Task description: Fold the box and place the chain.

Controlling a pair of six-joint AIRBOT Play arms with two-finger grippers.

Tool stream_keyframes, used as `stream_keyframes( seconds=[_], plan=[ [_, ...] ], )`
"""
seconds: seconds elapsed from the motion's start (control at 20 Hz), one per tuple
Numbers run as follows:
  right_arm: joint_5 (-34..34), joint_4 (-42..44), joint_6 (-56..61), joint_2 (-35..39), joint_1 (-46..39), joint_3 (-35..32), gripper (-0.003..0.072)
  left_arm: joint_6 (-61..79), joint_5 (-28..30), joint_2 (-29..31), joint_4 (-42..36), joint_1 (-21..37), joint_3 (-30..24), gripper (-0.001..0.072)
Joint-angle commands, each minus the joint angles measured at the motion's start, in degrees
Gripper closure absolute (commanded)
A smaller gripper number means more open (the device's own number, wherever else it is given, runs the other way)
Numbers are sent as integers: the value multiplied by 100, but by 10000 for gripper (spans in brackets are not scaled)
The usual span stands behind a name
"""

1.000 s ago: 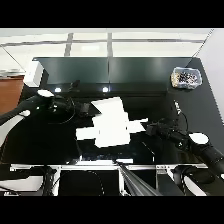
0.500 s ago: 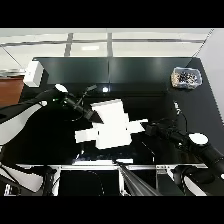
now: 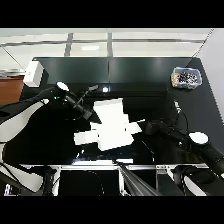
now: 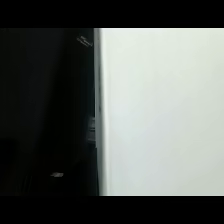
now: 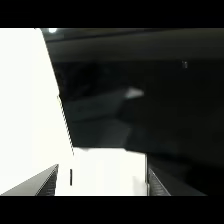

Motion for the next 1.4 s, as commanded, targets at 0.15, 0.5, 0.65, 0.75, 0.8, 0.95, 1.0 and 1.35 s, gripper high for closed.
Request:
stream_keyframes(
  seconds=[0.15,0.5,0.65,0.75,0.8,0.95,1.0,1.35],
  plan=[
    [1639,-3696,-31,7,-398,1895,51,-101,297,850,374,-195,-114,689],
    [2223,-4301,-1191,-98,219,2184,61,2511,2415,2184,-87,-804,-1547,687],
    [1897,-4328,-1847,-188,612,1845,61,2734,3565,2085,407,-1316,-1547,685],
    [1574,-4555,-1930,-188,831,1585,61,2736,4054,2017,452,-1482,-1547,684],
    [1502,-4684,-1930,-188,925,1471,61,2739,4118,1993,455,-1521,-1541,684],
    [1491,-4750,-1934,-201,1132,1257,61,2736,4030,1987,544,-1519,-1543,684],
    [1488,-4750,-1939,-229,1182,1222,61,2736,4030,1987,595,-1519,-1543,684],
    [1440,-3987,-2898,-820,1237,1215,61,2734,4037,1989,612,-1517,-1541,683]
  ],
)
